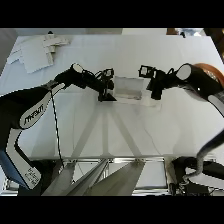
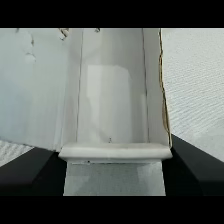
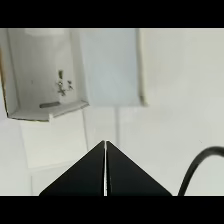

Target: Fold the box and place the chain.

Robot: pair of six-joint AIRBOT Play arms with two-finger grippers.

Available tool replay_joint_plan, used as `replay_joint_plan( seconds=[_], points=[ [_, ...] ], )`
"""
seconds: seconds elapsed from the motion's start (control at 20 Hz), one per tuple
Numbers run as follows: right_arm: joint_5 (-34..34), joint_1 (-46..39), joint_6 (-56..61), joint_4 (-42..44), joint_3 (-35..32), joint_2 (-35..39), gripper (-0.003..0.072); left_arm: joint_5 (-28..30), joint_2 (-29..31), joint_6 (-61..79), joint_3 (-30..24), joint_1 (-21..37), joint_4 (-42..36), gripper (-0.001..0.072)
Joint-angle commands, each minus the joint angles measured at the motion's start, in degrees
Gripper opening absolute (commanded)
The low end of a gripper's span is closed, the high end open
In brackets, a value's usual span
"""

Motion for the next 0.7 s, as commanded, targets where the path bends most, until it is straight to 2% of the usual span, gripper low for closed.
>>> replay_joint_plan(
  seconds=[0.0, 0.1, 0.35, 0.5, 0.65],
  points=[
    [0.28, -2.69, 12.04, -4.81, 0.02, 3.80, 0.0008, 0.07, -0.02, 0.00, 0.00, 0.02, 0.02, 0.0011],
    [2.93, -7.80, 21.64, -4.79, 0.02, 4.70, 0.0008, 0.07, -0.02, 0.00, 0.00, 0.02, 0.02, 0.0011],
    [17.09, -20.96, 40.61, -4.28, -0.11, 2.58, 0.0009, 0.07, -0.02, 0.00, 0.02, 0.02, 0.02, 0.0011],
    [17.18, -22.60, 46.69, -3.26, -0.87, 2.10, 0.0008, 0.07, -0.02, 0.00, 0.02, 0.02, 0.02, 0.0011],
    [16.48, -22.60, 47.19, 1.90, -1.64, 2.05, 0.0007, 0.07, -0.02, 0.00, 0.02, 0.02, 0.02, 0.0011]
  ],
)
